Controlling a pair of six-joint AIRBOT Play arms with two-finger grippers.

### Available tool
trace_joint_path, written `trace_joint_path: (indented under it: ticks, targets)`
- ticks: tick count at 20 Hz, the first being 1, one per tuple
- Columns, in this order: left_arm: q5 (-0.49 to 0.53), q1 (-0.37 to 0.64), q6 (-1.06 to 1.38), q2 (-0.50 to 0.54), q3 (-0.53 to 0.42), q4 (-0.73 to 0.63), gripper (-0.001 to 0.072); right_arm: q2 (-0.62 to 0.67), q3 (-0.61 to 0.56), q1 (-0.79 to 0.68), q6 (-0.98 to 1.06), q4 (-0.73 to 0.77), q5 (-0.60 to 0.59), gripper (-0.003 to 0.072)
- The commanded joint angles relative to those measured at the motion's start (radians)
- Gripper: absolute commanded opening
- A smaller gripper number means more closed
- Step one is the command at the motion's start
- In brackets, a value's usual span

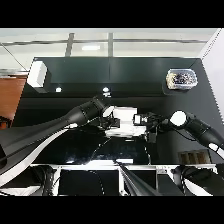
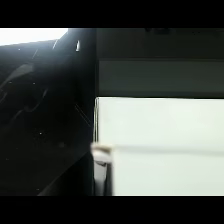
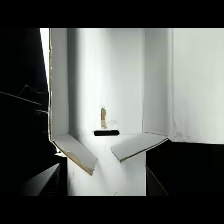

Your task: Fold the box and place the chain.

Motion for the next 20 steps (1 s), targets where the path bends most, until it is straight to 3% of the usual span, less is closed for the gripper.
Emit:
trace_joint_path:
  ticks: [1,7,8,11,14,16,20]
  targets:
    - [0.013,0.001,-0.009,0.001,0.000,-0.014,0.0024,0.014,0.002,0.000,-0.058,-0.015,-0.024,0.0622]
    - [0.019,0.001,-0.018,0.001,0.000,-0.013,0.0026,0.012,0.002,0.000,-0.115,0.096,-0.082,0.0612]
    - [0.019,0.001,-0.017,0.001,0.000,-0.013,0.0026,0.012,0.002,0.000,-0.129,0.103,-0.078,0.0468]
    - [0.019,0.000,-0.018,0.001,0.000,-0.014,0.0026,0.012,0.002,0.000,-0.128,0.119,-0.073,0.0412]
    - [0.012,0.001,-0.017,0.000,0.000,-0.013,0.0026,0.011,0.002,0.011,-0.127,0.181,-0.071,0.0411]
    - [0.008,0.000,-0.017,0.000,0.000,-0.011,0.0026,0.011,0.002,0.025,-0.091,0.184,-0.071,0.0189]
    - [0.008,0.000,-0.017,0.000,0.000,-0.012,0.0026,0.009,0.002,0.037,-0.018,0.183,-0.071,0.0195]
